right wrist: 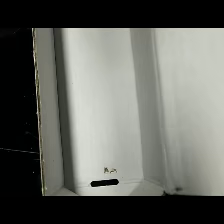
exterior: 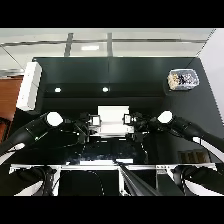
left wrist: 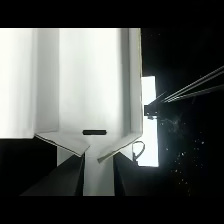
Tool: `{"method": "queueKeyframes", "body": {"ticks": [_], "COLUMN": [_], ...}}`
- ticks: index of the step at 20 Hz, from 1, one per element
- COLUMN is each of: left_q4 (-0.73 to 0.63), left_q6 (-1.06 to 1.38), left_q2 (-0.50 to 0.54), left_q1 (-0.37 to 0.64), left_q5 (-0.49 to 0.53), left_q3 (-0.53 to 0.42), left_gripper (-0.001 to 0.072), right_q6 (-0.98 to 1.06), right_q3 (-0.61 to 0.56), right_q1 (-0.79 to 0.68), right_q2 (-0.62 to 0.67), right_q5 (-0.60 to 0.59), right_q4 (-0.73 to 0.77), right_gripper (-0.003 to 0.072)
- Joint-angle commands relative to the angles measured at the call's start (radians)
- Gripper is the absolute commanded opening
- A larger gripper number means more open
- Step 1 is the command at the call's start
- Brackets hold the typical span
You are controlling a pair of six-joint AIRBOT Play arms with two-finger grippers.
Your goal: Fold the box and place the chain.
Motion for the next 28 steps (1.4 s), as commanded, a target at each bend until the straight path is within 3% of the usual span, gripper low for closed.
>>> {"method": "queueKeyframes", "body": {"ticks": [1,7,24,25,26,27,28], "left_q4": [-0.053,-0.244,-0.290,-0.289,-0.289,-0.289,-0.289], "left_q6": [0.002,0.004,0.007,0.008,0.010,0.011,0.011], "left_q2": [0.001,-0.021,-0.079,-0.079,-0.079,-0.079,-0.079], "left_q1": [-0.001,-0.002,-0.002,-0.002,-0.002,-0.002,-0.003], "left_q5": [0.008,0.006,-0.006,-0.005,-0.005,-0.004,0.000], "left_q3": [0.004,0.004,0.004,0.004,0.004,0.004,0.004], "left_gripper": [0.0220,0.0220,0.0219,0.0215,0.0134,0.0116,0.0227], "right_q6": [0.000,0.000,0.000,0.000,0.000,0.000,0.000], "right_q3": [0.000,0.000,0.000,0.000,0.000,0.000,0.000], "right_q1": [0.000,0.000,0.000,0.000,0.000,0.000,0.000], "right_q2": [0.001,0.001,0.001,0.001,0.001,0.001,0.001], "right_q5": [0.000,0.000,0.000,0.000,0.000,0.000,0.000], "right_q4": [0.000,0.000,0.000,0.000,0.000,0.000,0.000], "right_gripper": [0.0410,0.0410,0.0409,0.0410,0.0410,0.0409,0.0410]}}
